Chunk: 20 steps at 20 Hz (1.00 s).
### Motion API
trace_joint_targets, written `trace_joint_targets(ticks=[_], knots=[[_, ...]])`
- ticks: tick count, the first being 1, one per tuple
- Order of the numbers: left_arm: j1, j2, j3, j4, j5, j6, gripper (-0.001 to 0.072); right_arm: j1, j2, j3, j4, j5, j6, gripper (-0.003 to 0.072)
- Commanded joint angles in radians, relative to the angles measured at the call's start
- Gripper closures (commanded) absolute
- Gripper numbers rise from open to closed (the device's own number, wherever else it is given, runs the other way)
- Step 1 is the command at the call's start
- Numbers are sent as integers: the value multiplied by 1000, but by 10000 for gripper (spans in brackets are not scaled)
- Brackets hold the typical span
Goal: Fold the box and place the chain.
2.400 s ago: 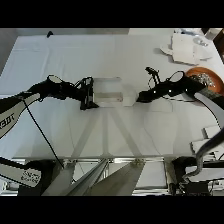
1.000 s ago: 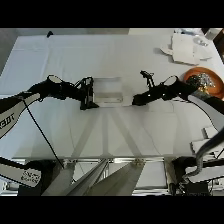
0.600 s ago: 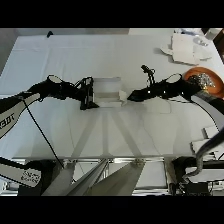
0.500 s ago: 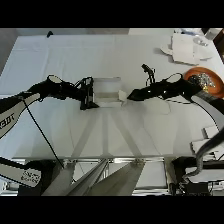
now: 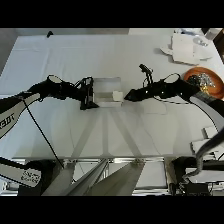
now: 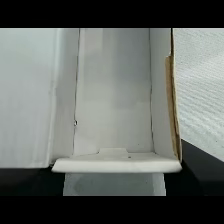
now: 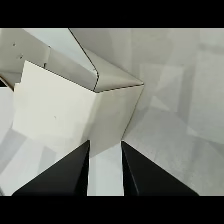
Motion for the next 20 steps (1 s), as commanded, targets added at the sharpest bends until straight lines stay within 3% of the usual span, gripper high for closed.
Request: trace_joint_targets(ticks=[1, 9, 11, 17, 20], knots=[[0, 0, 0, 0, 0, 0, 316, 3, 8, 1, 2, -7, 8, 461], [0, 0, 1, 0, 0, 0, 316, 24, 16, 1, 31, -23, -11, 448], [0, 0, 1, 0, 0, 0, 316, 42, 16, 1, 26, -44, -12, 303], [0, 0, 1, 0, 0, 0, 316, 92, 18, 1, 22, -128, 15, 304], [0, 0, 0, 0, 0, 1, 316, 119, 19, 1, -46, -166, 45, 351]])
